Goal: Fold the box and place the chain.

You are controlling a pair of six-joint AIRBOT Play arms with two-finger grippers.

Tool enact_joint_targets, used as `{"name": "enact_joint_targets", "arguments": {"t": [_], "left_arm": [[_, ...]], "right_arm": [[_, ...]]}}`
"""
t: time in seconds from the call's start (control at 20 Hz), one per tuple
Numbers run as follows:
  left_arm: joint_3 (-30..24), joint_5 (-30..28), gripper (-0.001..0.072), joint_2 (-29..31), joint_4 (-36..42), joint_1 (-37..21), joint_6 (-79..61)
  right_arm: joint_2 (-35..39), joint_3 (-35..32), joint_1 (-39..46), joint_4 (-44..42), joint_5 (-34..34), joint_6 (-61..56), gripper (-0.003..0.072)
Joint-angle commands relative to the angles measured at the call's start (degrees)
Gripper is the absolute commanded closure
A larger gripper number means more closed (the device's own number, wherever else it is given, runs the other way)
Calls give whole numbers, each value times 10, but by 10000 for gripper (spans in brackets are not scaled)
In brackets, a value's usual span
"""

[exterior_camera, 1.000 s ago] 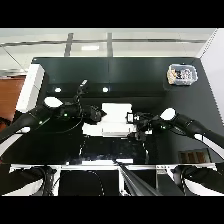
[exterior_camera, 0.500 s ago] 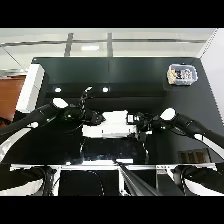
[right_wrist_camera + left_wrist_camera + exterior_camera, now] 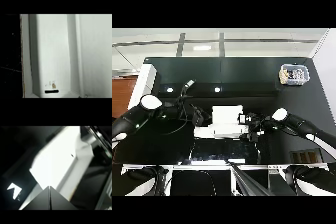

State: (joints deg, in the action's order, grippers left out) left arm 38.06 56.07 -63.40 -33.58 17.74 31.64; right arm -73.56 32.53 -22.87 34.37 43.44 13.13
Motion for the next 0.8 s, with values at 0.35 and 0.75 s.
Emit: {"name": "enact_joint_targets", "arguments": {"t": [0.35, 0.75], "left_arm": [[-35, -84, -2, 24, -164, 45, -287], [-35, -104, 188, -30, -145, 109, -311]], "right_arm": [[0, 0, 0, 0, 0, 0, 589], [0, 0, 0, 0, 0, 0, 589]]}}
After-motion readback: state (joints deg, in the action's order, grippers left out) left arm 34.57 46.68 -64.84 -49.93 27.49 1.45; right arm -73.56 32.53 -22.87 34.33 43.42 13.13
